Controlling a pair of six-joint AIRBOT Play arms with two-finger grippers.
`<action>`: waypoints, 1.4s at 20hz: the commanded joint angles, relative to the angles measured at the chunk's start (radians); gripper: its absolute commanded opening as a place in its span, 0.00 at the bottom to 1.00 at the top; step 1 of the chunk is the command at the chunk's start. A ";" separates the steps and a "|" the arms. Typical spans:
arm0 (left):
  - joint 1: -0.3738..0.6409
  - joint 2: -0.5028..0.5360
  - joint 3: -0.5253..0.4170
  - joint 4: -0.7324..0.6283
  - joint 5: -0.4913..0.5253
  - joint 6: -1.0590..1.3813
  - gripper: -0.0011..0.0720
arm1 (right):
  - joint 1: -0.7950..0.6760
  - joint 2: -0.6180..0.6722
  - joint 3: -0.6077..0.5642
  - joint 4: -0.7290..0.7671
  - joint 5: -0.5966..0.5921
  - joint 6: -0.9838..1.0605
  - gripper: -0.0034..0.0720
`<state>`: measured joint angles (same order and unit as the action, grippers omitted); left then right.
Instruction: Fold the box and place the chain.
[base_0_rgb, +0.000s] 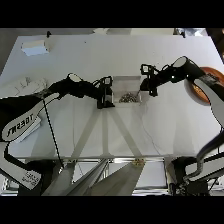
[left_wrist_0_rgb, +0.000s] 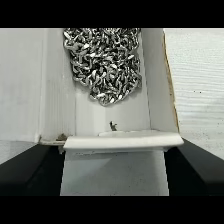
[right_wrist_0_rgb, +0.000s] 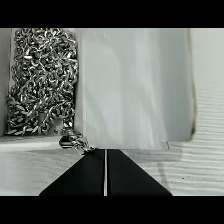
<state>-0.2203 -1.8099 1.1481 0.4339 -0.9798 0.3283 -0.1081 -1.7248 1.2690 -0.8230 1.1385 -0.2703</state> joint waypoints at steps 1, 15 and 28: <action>0.000 0.001 0.001 0.000 0.000 0.001 0.40 | 0.001 0.022 0.000 -0.034 0.002 0.006 0.06; 0.000 0.001 0.001 0.000 0.000 0.001 0.40 | -0.002 0.103 0.000 -0.128 0.077 0.006 0.50; 0.000 0.001 0.001 0.000 0.000 0.001 0.40 | -0.004 -0.014 0.000 0.042 0.042 -0.079 0.38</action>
<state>-0.2203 -1.8099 1.1481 0.4343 -0.9794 0.3283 -0.1120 -1.7329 1.2690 -0.8345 1.1870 -0.3325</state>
